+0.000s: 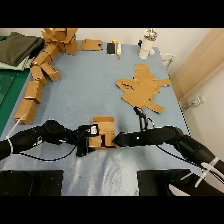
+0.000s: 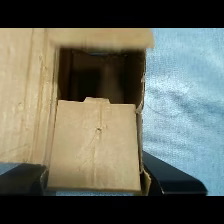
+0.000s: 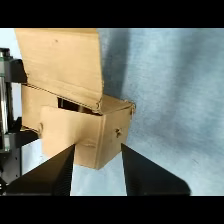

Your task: Fold the box.

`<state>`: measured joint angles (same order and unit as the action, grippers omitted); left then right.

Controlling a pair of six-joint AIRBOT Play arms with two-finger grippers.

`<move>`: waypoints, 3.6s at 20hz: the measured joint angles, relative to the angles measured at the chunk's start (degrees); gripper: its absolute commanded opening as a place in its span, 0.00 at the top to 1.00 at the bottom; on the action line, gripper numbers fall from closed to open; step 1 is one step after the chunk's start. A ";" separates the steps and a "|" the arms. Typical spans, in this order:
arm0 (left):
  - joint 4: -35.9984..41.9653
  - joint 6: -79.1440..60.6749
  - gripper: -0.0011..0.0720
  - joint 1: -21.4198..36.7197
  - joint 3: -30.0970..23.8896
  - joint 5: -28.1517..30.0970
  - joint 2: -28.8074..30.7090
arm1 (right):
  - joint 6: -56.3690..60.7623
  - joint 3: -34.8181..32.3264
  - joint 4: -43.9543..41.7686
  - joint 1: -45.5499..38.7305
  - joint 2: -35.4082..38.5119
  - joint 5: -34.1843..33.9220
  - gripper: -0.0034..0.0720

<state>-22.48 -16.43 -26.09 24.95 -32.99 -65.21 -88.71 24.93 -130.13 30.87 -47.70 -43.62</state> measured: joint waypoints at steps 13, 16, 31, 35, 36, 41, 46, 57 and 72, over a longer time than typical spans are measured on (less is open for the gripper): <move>0.02 0.00 0.17 0.00 0.00 -0.02 0.00 | 27.23 20.15 31.61 15.15 -18.18 -11.13 0.37; 0.00 0.00 0.17 0.00 0.00 -0.02 0.00 | 31.74 24.20 35.15 17.92 -22.60 -15.02 0.37; -0.07 0.07 0.17 0.00 -0.02 -0.31 0.00 | 38.42 31.30 40.28 20.87 -32.09 -23.39 0.95; 0.02 -0.09 0.17 0.00 0.02 0.72 0.00 | 37.90 31.54 38.49 21.79 -32.17 -22.95 0.54; 0.04 -0.07 0.17 0.00 0.00 0.39 0.00 | 37.92 31.58 38.18 21.86 -32.17 -22.93 0.45; 0.02 -0.09 0.17 0.00 0.00 0.07 0.00 | 38.18 31.63 35.71 21.99 -31.89 -22.91 0.45; 0.02 -0.07 0.17 0.00 0.00 0.04 0.00 | 38.91 31.63 35.43 21.99 -28.96 -23.63 0.45; 0.02 0.00 0.17 0.00 0.00 -0.02 0.00 | 42.01 31.63 39.08 20.55 -21.92 -30.36 0.45; 0.02 -0.02 0.17 0.00 0.00 0.00 0.00 | 5.97 30.97 18.16 -8.98 -20.39 -25.07 0.95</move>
<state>-22.46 -16.45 -26.09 24.95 -32.99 -65.21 -82.74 55.90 -111.96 21.89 -68.10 -68.69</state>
